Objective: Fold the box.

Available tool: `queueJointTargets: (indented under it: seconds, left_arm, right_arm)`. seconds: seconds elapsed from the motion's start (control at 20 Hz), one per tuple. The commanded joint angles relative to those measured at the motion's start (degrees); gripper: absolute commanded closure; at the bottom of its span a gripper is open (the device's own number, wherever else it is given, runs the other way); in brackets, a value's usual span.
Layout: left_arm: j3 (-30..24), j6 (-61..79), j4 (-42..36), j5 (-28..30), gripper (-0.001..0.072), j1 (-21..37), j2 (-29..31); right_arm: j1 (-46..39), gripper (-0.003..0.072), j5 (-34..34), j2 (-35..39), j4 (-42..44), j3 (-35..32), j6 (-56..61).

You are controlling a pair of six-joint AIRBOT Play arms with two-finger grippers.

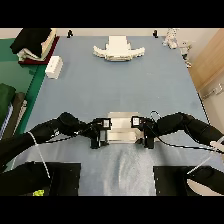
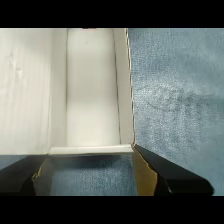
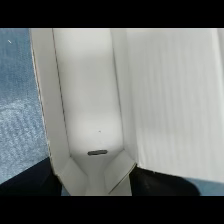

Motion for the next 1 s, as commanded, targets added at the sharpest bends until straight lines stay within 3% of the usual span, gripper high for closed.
queueJointTargets:
  seconds: [0.0,0.45,0.5,0.55,0.95]
  left_arm:
    - [0.37,-0.26,-0.94,1.84,0.0015,-1.2,-1.38]
    - [0.59,-1.73,-0.96,2.82,0.0022,-2.08,-1.73]
    - [0.7,-1.75,-0.92,2.69,0.0191,-2.08,-1.86]
    - [0.83,-2.05,-0.55,2.56,0.0249,-2.19,-1.99]
    - [1.03,-4.22,3.76,3.3,0.0248,-4.55,-2.32]
  right_arm:
    - [0.0,0.0174,0.02,0.02,0.02,-0.02,0.02]
    - [0.0,0.0175,0.02,0.02,0.02,-0.02,0.0]
    - [-0.02,0.0175,0.02,0.02,0.02,-0.02,0.0]
    - [0.0,0.0175,0.02,0.02,0.02,-0.02,0.0]
    - [0.0,0.0175,0.02,0.02,0.02,-0.02,0.0]
